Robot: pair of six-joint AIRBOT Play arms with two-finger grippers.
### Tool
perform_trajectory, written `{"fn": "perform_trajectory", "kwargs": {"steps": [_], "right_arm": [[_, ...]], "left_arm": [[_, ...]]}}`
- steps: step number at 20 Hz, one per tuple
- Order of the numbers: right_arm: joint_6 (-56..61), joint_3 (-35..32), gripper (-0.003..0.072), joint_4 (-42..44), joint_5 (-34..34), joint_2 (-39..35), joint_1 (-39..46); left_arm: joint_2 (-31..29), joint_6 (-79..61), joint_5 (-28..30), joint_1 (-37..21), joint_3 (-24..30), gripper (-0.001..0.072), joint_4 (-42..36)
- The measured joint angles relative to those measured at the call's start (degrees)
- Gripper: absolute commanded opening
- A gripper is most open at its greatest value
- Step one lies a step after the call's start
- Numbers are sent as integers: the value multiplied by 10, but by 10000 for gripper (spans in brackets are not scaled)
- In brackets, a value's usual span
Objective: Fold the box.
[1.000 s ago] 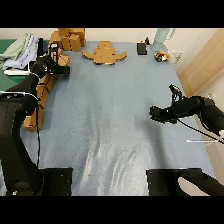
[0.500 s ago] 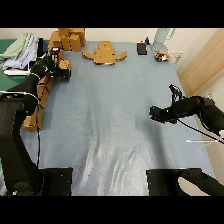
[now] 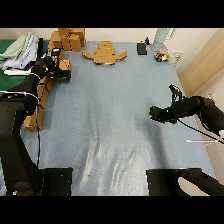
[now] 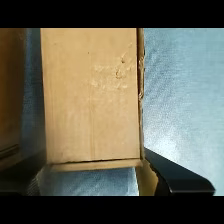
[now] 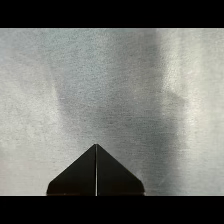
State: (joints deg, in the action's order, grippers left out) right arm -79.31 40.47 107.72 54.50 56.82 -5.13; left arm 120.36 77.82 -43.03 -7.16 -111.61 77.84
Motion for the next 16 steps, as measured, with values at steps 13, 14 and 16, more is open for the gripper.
{"fn": "perform_trajectory", "kwargs": {"steps": [13, 14, 16], "right_arm": [[0, 0, 5, 0, 0, 0, 0], [0, 0, 5, 0, 0, 0, 0], [0, 0, 5, 0, 0, 0, 0]], "left_arm": [[-34, 2, -281, -13, -62, 11, -1], [-42, 2, -305, -13, -63, 10, -7], [-59, 2, -346, -13, -63, 7, -33]]}}
